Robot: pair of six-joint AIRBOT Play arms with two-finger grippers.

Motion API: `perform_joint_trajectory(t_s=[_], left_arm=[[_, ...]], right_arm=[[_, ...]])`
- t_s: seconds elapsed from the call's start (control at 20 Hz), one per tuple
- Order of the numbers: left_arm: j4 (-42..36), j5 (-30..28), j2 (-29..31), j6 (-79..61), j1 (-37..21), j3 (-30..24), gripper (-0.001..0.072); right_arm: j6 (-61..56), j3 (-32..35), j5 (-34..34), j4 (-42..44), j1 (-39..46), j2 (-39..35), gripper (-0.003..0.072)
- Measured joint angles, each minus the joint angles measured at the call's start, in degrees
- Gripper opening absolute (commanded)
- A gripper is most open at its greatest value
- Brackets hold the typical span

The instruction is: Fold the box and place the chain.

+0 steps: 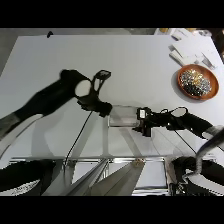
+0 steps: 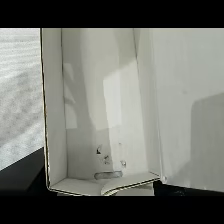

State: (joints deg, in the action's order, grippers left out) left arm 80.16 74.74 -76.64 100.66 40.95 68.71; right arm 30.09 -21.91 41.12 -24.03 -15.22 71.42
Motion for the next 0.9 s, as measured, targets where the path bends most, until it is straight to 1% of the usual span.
perform_joint_trajectory(t_s=[0.1,0.2,0.25,0.35,0.4,0.45,0.5,0.55,0.7,0.9], left_arm=[[-2.7,3.3,4.3,-13.7,-4.2,-0.4,0.0573],[-8.6,4.7,8.6,-32.1,-8.9,-2.6,0.0573],[-13.2,4.0,10.6,-42.8,-11.2,-5.0,0.0574],[-23.1,-1.0,13.0,-63.9,-14.7,-11.2,0.0575],[-28.0,-3.6,13.2,-73.9,-16.0,-14.7,0.0576],[-32.5,-6.4,12.9,-84.1,-17.0,-18.4,0.0584],[-35.8,-9.2,12.0,-93.2,-17.7,-21.6,0.0678],[-38.6,-12.2,10.5,-102.1,-18.3,-24.5,0.0695],[-44.6,-18.6,4.7,-119.4,-19.1,-29.4,0.0697],[-54.5,-22.9,-1.2,-130.1,-18.8,-31.6,0.0697]], right_arm=[[0.0,0.0,0.0,0.0,0.0,0.0,0.0429],[0.0,0.0,0.0,0.0,0.0,0.0,0.0429],[0.0,0.0,0.0,0.0,0.0,0.0,0.0429],[0.0,0.0,0.0,0.0,0.0,0.0,0.0429],[0.0,0.0,0.0,0.0,0.0,0.0,0.0429],[0.0,0.0,0.0,0.0,0.0,0.0,0.0429],[0.0,0.0,0.0,0.0,0.0,0.0,0.0429],[0.0,0.0,0.0,0.0,0.0,0.0,0.0429],[0.0,0.0,0.0,0.0,0.0,0.0,0.0429],[0.0,0.0,0.0,0.0,0.0,0.0,0.0429]])
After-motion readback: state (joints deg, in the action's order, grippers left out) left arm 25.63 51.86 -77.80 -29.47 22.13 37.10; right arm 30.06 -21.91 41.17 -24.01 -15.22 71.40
